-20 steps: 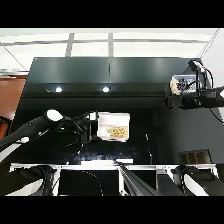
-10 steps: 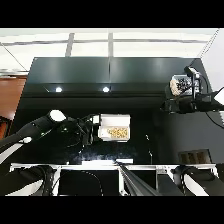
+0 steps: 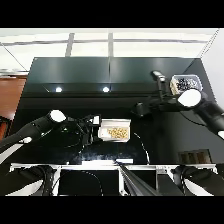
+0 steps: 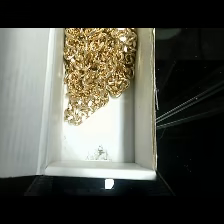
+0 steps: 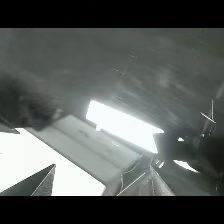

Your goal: Fold the box and place the chain.

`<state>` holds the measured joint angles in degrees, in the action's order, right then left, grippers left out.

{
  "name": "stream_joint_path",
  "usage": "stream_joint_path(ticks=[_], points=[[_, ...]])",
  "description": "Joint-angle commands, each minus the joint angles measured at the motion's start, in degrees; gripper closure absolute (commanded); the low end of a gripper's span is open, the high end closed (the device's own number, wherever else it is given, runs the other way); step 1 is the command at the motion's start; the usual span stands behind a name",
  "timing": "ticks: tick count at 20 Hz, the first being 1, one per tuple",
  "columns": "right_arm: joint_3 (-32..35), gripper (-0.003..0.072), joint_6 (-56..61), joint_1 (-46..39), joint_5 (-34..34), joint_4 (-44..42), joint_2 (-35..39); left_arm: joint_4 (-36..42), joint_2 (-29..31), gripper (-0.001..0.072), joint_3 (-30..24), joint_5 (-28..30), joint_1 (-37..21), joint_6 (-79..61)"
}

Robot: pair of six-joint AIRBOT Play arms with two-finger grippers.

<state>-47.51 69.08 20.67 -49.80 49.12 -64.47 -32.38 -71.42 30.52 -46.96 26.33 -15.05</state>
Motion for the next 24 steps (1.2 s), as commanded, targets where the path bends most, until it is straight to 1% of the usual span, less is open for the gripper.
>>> stream_joint_path(ticks=[1,3,4,8,10,17,18,19,21,22,24], points=[[-1.3,0.0002,-18.5,5.4,0.7,-5.6,-4.0,-0.2,0.0,0.0231,0.0,0.0,0.0,0.0],[-1.8,0.0002,-33.0,5.8,-6.4,-5.5,-3.8,-0.2,0.0,0.0231,0.0,0.0,0.0,0.0],[-2.3,0.0002,-36.7,5.8,-8.8,-5.2,-3.8,-0.2,0.0,0.0230,0.0,0.0,0.0,0.0],[-2.8,0.0002,-44.0,6.3,-14.5,-5.1,-3.8,-0.2,0.0,0.0230,0.0,0.0,0.0,0.0],[-2.8,0.0002,-47.1,7.0,-14.3,-5.1,-3.9,-0.2,0.0,0.0230,0.0,0.1,0.0,0.0],[-1.2,0.0002,-48.6,9.9,-12.1,-5.1,-6.2,-0.2,0.0,0.0230,0.0,0.0,0.0,0.0],[-1.1,0.0042,-48.6,10.1,-11.5,-5.1,-6.2,-0.2,0.0,0.0231,0.0,0.0,0.0,0.0],[-1.1,0.0173,-48.6,10.1,-11.2,-5.1,-6.2,-0.2,0.0,0.0230,0.0,0.0,0.0,0.0],[-1.1,0.0187,-48.6,10.1,-11.2,-5.1,-6.2,-0.2,0.0,0.0230,0.0,0.0,0.0,0.0],[-1.1,0.0241,-48.6,10.1,-11.2,-5.1,-6.2,-0.2,0.0,0.0231,0.0,0.0,0.0,0.0],[-1.1,0.0257,-48.6,10.1,-11.2,-5.1,-6.2,-0.2,0.0,0.0230,0.0,0.0,0.0,0.0]])
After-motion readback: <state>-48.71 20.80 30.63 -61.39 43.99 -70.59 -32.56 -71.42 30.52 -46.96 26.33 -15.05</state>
